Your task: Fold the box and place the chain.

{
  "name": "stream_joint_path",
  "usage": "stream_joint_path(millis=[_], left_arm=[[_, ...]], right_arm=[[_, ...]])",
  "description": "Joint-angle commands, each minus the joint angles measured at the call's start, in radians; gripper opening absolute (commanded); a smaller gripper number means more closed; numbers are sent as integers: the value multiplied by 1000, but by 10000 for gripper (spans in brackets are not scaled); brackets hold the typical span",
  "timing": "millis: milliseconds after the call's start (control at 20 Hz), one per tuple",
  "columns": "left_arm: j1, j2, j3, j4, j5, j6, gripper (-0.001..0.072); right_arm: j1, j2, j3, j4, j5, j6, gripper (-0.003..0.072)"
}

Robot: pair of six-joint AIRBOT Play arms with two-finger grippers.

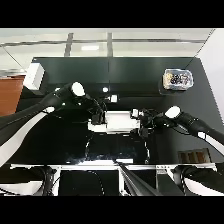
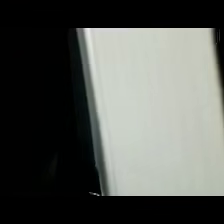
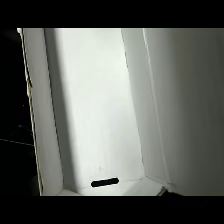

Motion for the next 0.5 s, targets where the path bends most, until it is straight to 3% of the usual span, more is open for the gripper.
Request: stream_joint_path(millis=[0, 200, 300, 350, 400, 450], left_arm=[[55, 50, 13, 43, -53, -181, 664], [136, 145, 12, 154, -181, -493, 658], [164, 176, 12, 157, -212, -613, 464], [170, 182, 13, 154, -224, -671, 300], [172, 184, 13, 146, -257, -701, 31], [172, 184, 9, 125, -312, -711, 26]], right_arm=[[0, -1, 0, 0, -1, 0, 467], [0, -1, 0, 0, 0, 0, 467], [0, -1, 0, 1, 11, 0, 467], [0, -1, 0, 2, 10, 0, 467], [0, -1, 0, 2, 10, 0, 467], [0, -1, 0, 2, 10, 0, 467]])
